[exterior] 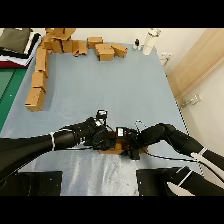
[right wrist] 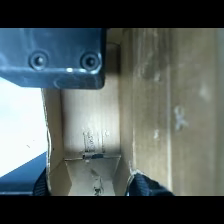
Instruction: Fold the box.
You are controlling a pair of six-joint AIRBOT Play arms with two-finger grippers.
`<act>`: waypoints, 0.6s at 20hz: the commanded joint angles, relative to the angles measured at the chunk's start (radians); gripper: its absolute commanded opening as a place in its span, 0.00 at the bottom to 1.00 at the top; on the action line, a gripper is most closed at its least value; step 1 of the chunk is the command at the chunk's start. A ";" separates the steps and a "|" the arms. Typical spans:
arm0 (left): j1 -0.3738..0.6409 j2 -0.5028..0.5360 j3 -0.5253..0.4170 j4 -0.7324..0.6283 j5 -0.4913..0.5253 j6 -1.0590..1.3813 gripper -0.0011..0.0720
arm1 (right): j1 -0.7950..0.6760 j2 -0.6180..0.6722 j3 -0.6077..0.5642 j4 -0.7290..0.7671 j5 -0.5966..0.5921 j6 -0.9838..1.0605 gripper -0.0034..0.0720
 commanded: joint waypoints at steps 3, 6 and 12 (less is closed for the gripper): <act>0.000 0.000 0.002 -0.008 0.018 -0.003 0.03 | 0.001 -0.001 0.000 0.002 0.002 -0.001 0.71; 0.000 0.000 0.002 -0.014 0.016 -0.008 0.76 | 0.001 -0.001 0.000 0.002 0.002 -0.001 0.71; 0.003 0.003 0.019 -0.014 -0.009 -0.007 0.76 | 0.001 -0.001 0.000 0.002 0.002 -0.001 0.71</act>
